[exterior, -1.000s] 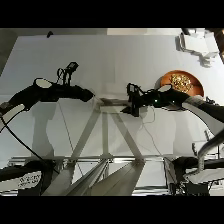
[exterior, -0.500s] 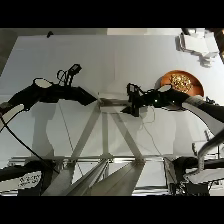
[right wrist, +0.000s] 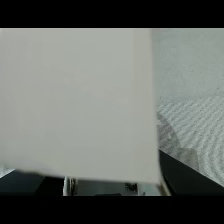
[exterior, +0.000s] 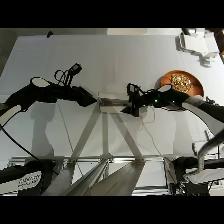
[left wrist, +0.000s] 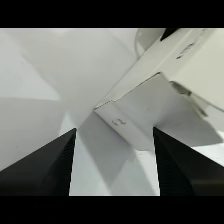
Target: Fold the box and place the chain.
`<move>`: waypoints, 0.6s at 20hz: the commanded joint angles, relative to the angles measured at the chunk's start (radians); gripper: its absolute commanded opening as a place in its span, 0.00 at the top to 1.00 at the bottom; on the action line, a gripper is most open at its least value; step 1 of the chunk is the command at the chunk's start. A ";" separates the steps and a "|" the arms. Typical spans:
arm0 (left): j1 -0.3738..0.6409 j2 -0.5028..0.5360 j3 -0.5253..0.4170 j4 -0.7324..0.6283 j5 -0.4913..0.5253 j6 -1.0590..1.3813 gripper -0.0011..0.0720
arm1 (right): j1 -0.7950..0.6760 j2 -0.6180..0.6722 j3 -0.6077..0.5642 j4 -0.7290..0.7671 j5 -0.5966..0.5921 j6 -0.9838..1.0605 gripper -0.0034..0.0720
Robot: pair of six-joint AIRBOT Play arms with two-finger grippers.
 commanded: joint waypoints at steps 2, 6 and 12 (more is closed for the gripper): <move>-0.002 0.033 0.000 -0.002 -0.011 -0.025 0.12 | 0.000 0.000 0.000 0.000 0.000 0.000 0.51; -0.004 0.032 -0.033 -0.084 -0.030 -0.040 0.08 | 0.000 0.000 0.000 0.000 0.000 0.000 0.51; -0.004 0.033 -0.126 -0.105 0.074 -0.045 0.11 | 0.000 0.000 0.000 0.000 0.000 0.000 0.51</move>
